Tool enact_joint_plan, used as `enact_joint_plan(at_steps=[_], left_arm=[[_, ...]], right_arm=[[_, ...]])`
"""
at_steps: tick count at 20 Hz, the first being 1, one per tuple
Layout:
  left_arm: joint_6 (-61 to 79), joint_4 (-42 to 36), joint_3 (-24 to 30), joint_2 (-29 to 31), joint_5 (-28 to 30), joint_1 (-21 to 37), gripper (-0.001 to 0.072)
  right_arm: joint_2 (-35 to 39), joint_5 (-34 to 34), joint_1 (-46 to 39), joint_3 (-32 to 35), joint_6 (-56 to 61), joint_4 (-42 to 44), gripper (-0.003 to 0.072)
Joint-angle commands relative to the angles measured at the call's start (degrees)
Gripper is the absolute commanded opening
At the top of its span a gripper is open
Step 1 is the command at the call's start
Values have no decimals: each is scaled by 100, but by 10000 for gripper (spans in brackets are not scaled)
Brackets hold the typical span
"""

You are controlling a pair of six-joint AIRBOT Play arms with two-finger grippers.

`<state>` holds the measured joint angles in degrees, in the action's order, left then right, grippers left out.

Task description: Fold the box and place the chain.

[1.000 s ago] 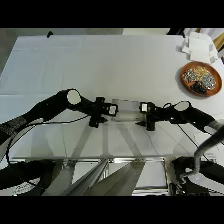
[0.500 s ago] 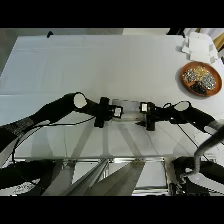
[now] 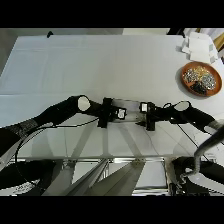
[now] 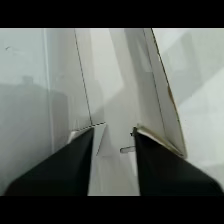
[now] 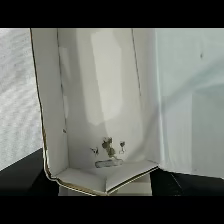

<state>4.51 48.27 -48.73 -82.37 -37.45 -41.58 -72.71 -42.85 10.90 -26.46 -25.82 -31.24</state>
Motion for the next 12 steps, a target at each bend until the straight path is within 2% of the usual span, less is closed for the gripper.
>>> enact_joint_plan(at_steps=[1,4,5,6,7,8,12], left_arm=[[-2,-26,2,-70,50,-101,423],[-2,-26,0,-68,59,-103,408],[-22,-24,2,-50,42,-101,363],[-177,-20,2,-4,13,-90,238],[-437,31,0,61,7,-63,71],[-708,87,2,153,-22,-11,5],[-2826,588,2,743,-236,415,3]], right_arm=[[4,0,-2,-4,2,2,395],[4,0,-2,-4,2,2,395],[4,0,-2,-4,2,2,395],[4,0,-2,-4,2,2,395],[4,0,-2,-4,2,2,395],[4,0,-2,-4,2,2,395],[4,0,-2,-4,2,2,395]])
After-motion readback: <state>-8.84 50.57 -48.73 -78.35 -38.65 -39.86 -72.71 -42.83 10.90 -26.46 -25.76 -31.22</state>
